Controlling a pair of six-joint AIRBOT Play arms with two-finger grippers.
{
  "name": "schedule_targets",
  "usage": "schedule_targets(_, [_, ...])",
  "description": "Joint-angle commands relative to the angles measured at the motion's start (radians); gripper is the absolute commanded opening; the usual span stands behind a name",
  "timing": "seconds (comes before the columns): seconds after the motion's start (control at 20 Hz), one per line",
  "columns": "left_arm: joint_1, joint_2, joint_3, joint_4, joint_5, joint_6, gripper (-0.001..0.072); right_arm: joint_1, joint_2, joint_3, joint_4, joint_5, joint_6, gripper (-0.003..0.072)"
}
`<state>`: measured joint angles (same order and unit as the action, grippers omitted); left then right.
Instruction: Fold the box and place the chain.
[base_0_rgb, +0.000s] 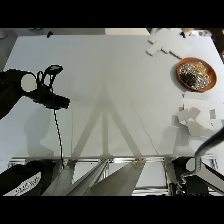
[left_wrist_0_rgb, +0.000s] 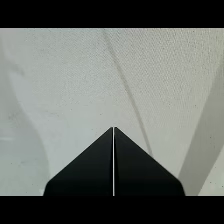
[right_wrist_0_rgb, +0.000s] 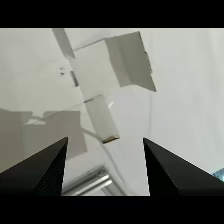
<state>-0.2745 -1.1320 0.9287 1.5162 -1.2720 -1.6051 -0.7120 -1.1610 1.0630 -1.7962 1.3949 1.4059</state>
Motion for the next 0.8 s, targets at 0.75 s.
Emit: schedule_targets(0.75, [0.001, 0.000, -0.001, 0.000, 0.000, 0.000, 0.0010, -0.066, -0.296, 0.001, -0.001, -0.179, -0.165, 0.0276])
